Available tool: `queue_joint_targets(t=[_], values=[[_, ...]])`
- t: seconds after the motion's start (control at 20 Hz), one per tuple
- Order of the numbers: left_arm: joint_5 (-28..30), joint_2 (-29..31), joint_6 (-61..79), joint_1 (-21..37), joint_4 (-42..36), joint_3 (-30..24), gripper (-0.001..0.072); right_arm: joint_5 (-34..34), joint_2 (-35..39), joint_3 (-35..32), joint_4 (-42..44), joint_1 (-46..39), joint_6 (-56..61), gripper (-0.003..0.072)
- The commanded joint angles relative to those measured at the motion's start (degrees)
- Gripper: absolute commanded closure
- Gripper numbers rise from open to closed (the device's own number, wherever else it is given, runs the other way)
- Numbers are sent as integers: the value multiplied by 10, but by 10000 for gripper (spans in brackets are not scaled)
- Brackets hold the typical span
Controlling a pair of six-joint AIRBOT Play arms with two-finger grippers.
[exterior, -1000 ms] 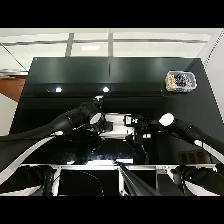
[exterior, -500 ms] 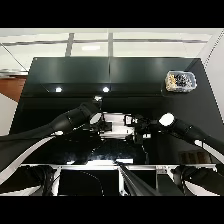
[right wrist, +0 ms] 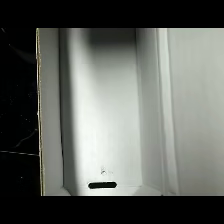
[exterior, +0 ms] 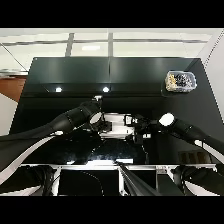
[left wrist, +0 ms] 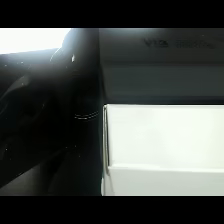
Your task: Fold the box and place the chain.
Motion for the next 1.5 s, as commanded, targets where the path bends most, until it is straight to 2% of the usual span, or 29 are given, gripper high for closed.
queue_joint_targets(t=[0.0,0.05,0.15,0.35,0.45,0.5,0.75,0.95,1.35,1.45], values=[[9,0,-1,0,-3,0,391,0,0,0,0,0,0,227],[17,0,-1,0,-5,0,513,0,0,0,0,0,0,226],[31,0,1,0,-15,0,675,0,0,0,0,0,0,227],[25,0,2,0,-17,0,677,-1,0,0,0,0,0,224],[19,0,2,0,-19,1,677,-1,0,0,0,0,5,110],[13,0,2,0,-19,1,677,-1,1,0,0,0,16,-3],[2,0,2,0,-17,1,677,15,77,6,-37,-15,45,-17],[3,0,9,1,-16,0,677,52,102,6,-140,-15,47,-11],[3,0,9,1,-16,0,677,54,82,6,-129,-6,47,-8],[3,0,9,1,-17,0,677,54,76,6,-125,7,56,243]])
